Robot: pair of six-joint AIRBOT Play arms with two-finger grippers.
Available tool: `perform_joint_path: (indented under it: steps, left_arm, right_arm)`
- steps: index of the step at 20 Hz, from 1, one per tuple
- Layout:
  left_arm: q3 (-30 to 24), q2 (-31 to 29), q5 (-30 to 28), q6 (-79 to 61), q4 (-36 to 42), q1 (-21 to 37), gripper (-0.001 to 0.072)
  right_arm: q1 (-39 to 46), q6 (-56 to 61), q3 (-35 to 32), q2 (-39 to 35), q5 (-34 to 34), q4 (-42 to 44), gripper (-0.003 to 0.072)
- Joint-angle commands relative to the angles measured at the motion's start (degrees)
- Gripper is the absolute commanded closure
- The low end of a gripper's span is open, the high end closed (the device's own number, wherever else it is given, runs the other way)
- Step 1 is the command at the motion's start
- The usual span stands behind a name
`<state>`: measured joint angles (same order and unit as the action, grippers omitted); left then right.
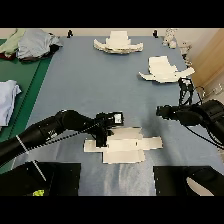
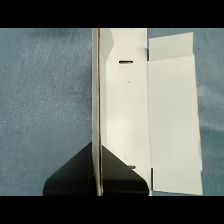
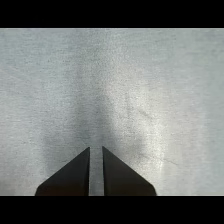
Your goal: Fold the box.
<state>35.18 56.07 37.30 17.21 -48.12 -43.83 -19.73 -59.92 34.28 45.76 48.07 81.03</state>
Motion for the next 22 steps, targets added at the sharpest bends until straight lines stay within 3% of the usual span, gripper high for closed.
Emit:
perform_joint_path:
  steps: [1, 8, 12, 13, 22]
  left_arm:
    - [0.04, 0.74, 1.11, -0.33, 0.66, 0.22, 0.0695]
    - [0.04, 0.76, 4.90, -2.80, 3.13, 0.24, 0.0695]
    - [0.04, 1.03, 4.92, -2.51, 3.15, 0.24, 0.0694]
    - [0.04, 1.14, 4.94, -2.49, 3.13, 0.22, 0.0694]
    - [0.17, 2.99, 3.10, -2.86, 3.28, 0.24, 0.0694]
  right_arm:
    - [-0.02, 0.00, 0.04, 0.00, -0.07, -0.02, 0.0568]
    - [-0.02, -0.02, 0.04, 0.00, -0.04, 0.09, 0.0568]
    - [-0.02, -0.07, 0.04, 0.00, 0.37, 2.49, 0.0574]
    - [-0.02, -0.22, 0.04, 0.00, 0.96, 3.13, 0.0638]
    - [-0.04, -0.74, 0.04, 0.00, 4.76, 4.09, 0.0641]
